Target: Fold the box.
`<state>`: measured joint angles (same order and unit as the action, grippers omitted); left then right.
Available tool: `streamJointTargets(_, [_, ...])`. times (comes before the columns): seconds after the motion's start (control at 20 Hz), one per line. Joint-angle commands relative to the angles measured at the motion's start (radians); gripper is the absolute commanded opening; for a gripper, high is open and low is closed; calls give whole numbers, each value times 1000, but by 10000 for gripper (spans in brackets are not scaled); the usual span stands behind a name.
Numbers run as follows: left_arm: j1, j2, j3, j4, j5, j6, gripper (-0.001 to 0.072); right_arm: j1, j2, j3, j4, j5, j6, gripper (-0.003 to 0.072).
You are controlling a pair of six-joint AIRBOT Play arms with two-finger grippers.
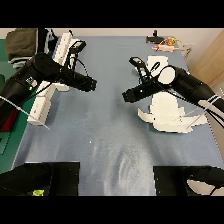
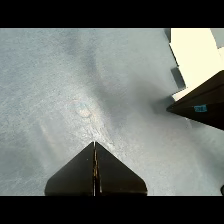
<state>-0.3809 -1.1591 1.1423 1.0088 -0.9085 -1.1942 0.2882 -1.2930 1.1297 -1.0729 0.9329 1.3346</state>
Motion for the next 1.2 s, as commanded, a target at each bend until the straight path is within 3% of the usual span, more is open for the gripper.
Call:
streamJointTargets(0.0, [0, 0, 1, 1, 0, 0, 15, 0, -1, 1, 75, -15, 3, 9])
streamJointTargets(0.5, [0, -1, 1, 0, 71, 0, 15, 0, 0, 0, 220, -43, 82, 9])
streamJointTargets(0.8, [0, -1, 0, -21, 56, -37, 15, 0, 0, 0, 185, 92, 79, 9])
streamJointTargets(1.0, [2, 0, 0, -19, -71, -55, 14, -69, 23, 54, 113, 177, 143, 9])
streamJointTargets(1.15, [2, 2, -4, -5, -192, -56, 14, -197, 96, 159, -133, 375, 229, 14])
